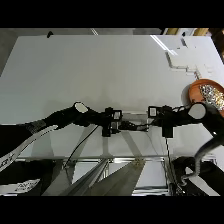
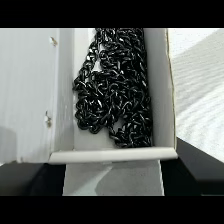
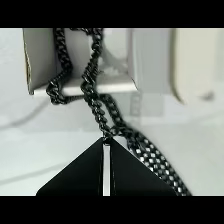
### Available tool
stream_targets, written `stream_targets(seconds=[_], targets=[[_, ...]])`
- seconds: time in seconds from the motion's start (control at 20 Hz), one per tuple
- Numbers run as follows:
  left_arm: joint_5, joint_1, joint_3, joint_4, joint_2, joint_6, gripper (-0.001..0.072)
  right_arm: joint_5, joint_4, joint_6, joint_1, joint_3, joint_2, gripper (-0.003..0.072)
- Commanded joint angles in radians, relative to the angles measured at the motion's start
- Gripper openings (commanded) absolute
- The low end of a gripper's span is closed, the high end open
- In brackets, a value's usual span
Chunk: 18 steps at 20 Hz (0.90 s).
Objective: Fold the box and place the chain.
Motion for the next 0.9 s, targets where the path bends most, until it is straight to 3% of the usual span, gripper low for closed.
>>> stream_targets(seconds=[0.0,0.2,0.35,0.65,0.85], targets=[[0.0,-0.001,0.0,0.001,0.0,0.0,0.0273,0.041,0.058,0.173,0.001,0.0,0.149,0.0017],[0.0,-0.001,0.0,0.0,0.0,0.0,0.0273,0.113,0.423,0.197,0.001,-0.001,0.24,0.0017],[0.0,-0.001,0.0,0.0,0.0,0.0,0.0273,0.063,0.594,0.196,0.05,-0.001,0.239,0.0017],[0.0,-0.001,0.0,0.0,0.0,0.0,0.0273,-0.286,0.616,0.251,0.344,-0.001,0.188,0.0017],[0.0,-0.001,0.0,0.0,0.0,0.0,0.0273,-0.374,0.588,0.288,0.398,-0.001,0.068,0.0021]])
